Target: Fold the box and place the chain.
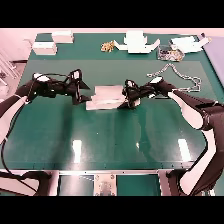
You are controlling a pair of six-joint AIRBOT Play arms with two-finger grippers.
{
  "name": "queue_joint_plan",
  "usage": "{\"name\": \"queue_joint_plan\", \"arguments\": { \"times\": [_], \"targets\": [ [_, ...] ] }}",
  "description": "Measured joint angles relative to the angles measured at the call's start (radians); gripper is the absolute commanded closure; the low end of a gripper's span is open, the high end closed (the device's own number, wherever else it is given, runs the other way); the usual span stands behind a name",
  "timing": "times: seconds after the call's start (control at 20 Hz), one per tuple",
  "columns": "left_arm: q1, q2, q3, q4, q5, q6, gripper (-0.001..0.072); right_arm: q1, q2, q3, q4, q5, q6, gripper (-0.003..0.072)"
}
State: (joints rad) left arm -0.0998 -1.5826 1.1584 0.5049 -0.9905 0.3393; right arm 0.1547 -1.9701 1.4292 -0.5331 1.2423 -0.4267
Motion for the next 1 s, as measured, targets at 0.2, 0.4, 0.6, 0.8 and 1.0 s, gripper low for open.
{"name": "queue_joint_plan", "arguments": {
  "times": [0.2,0.4,0.6,0.8,1.0],
  "targets": [
    [0.002,-0.003,0.000,0.062,-0.018,-0.052,0.0063,0.000,0.000,0.000,0.000,0.000,0.000,0.0120],
    [-0.011,-0.004,0.001,0.083,-0.025,-0.078,0.0064,0.000,0.000,0.000,0.000,0.000,0.001,0.0120],
    [-0.024,-0.003,0.002,0.054,-0.026,-0.090,0.0064,0.000,0.000,0.000,0.000,0.000,0.000,0.0120],
    [-0.031,-0.003,0.002,0.046,-0.056,-0.101,0.0064,0.000,0.000,0.000,0.000,0.000,0.001,0.0120],
    [-0.031,-0.004,0.002,0.079,-0.043,-0.137,0.0065,0.000,0.000,0.000,0.000,0.000,0.000,0.0120]
  ]
}}
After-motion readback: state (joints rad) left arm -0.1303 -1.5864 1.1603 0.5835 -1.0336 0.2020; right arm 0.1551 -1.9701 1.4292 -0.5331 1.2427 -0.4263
